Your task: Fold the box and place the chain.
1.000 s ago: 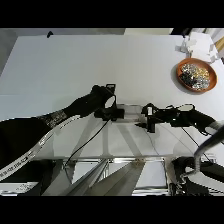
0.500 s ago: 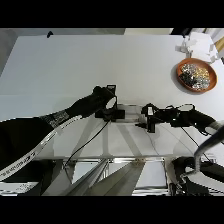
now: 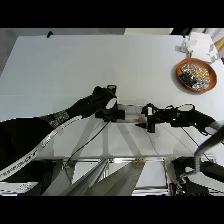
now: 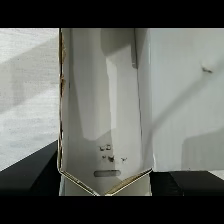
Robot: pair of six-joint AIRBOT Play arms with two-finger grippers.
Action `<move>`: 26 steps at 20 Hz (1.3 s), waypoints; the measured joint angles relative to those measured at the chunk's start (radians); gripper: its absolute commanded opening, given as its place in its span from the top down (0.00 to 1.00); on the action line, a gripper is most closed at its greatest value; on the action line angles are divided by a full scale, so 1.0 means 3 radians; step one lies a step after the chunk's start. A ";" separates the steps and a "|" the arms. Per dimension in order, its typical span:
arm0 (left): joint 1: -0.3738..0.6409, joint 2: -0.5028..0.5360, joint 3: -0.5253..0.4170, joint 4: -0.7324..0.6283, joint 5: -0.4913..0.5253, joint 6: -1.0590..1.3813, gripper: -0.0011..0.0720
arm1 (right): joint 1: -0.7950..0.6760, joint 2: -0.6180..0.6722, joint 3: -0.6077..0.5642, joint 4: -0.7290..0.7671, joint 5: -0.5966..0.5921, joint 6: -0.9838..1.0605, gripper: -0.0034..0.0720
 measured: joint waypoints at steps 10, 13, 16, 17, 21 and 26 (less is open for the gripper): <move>0.0000 0.0001 0.0000 -0.0003 -0.0001 0.0010 0.83 | 0.0000 0.0000 0.0000 0.0000 -0.0001 -0.0003 0.43; 0.0001 0.0019 -0.0001 -0.0001 -0.0001 0.0008 0.83 | 0.0000 0.0000 0.0000 -0.0001 0.0000 -0.0001 0.43; 0.0018 0.0074 -0.0003 -0.0003 -0.0009 0.0008 0.83 | 0.0000 0.0000 0.0001 0.0009 0.0008 0.0008 0.43; 0.0020 0.0095 -0.0003 0.0000 -0.0013 0.0009 0.83 | 0.0000 0.0000 0.0001 0.0015 0.0010 0.0009 0.43; 0.0027 0.0150 -0.0003 0.0003 -0.0014 0.0015 0.81 | 0.0000 0.0000 0.0001 0.0020 0.0010 0.0010 0.43; 0.0029 0.0170 -0.0001 -0.0067 -0.0020 0.0028 0.51 | -0.0001 0.0001 0.0001 -0.0008 -0.0010 0.0008 0.43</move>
